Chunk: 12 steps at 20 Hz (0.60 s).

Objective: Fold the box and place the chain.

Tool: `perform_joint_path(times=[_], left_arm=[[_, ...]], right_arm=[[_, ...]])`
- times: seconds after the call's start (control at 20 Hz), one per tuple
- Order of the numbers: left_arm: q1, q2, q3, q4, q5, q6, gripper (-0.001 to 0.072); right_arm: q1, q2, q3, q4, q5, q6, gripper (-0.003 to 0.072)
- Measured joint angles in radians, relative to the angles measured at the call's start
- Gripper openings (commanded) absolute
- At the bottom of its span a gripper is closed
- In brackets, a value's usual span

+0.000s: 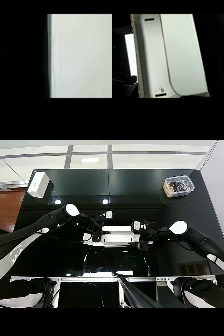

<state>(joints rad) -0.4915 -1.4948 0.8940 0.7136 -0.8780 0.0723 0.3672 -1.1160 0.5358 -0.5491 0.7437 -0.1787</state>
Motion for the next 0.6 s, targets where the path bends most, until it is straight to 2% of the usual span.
perform_joint_path(times=[0.6], left_arm=[[0.000, 0.000, 0.000, 0.000, 0.002, -0.002, 0.0026]], right_arm=[[-0.036, -0.101, 0.000, 0.024, 0.041, -0.146, 0.0717]])
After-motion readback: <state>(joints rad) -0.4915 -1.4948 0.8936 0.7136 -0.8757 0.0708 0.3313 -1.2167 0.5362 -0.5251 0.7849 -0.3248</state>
